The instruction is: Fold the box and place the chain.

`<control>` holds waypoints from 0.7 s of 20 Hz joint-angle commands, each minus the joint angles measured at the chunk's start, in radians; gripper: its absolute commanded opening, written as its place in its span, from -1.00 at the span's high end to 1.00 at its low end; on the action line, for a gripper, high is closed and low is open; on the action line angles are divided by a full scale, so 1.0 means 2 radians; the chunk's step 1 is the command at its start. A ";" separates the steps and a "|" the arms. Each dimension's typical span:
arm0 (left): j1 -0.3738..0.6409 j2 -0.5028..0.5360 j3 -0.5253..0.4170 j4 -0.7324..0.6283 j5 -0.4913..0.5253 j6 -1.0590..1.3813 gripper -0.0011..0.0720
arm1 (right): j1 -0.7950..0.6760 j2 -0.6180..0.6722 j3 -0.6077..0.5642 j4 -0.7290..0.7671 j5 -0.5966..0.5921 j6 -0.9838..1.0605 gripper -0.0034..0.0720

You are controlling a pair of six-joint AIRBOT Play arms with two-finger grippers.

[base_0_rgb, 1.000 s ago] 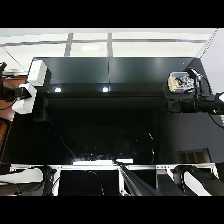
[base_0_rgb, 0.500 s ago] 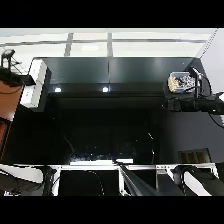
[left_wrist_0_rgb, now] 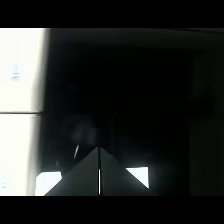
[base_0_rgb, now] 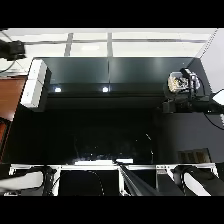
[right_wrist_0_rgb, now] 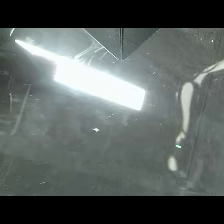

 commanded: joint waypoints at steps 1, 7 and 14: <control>-0.101 0.158 -0.220 -0.005 0.149 -0.008 0.91 | 0.036 0.000 -0.020 -0.006 -0.054 -0.001 0.88; -0.147 0.360 -0.593 -0.003 0.319 -0.038 0.91 | 0.051 0.000 -0.074 -0.062 -0.192 -0.001 0.88; -0.145 0.401 -0.610 -0.010 0.312 -0.030 0.90 | 0.051 0.000 -0.074 -0.060 -0.187 -0.001 0.88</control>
